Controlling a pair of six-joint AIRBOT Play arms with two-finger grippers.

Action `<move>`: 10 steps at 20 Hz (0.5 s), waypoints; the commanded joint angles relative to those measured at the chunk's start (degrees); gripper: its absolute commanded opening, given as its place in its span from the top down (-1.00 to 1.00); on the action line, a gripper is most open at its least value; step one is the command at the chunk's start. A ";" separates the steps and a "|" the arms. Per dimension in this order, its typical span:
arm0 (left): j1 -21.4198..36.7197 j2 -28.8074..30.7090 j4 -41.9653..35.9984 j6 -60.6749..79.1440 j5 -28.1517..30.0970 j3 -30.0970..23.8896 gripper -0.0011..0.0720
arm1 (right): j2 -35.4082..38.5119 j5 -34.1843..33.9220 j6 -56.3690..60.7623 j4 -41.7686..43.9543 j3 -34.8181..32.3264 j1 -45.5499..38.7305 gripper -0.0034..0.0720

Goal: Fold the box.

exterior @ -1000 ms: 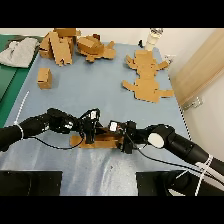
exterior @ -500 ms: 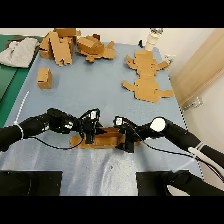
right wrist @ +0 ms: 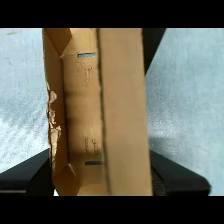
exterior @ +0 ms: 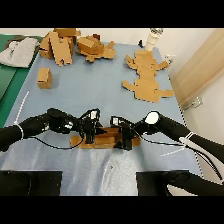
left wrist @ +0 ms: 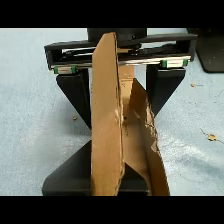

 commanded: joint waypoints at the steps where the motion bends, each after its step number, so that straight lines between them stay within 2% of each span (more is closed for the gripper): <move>1: -0.04 -0.04 0.02 0.00 0.00 -0.02 0.93 | -0.37 1.38 -0.96 -0.07 0.28 -0.04 -0.96; 3: -0.04 -0.04 0.02 0.00 0.00 -0.02 0.93 | -0.37 1.88 -0.94 0.00 0.28 -0.04 -0.96; 10: -0.04 -0.04 0.02 0.00 0.00 -0.02 0.93 | -0.37 10.19 -0.90 -0.02 0.28 -0.04 -0.96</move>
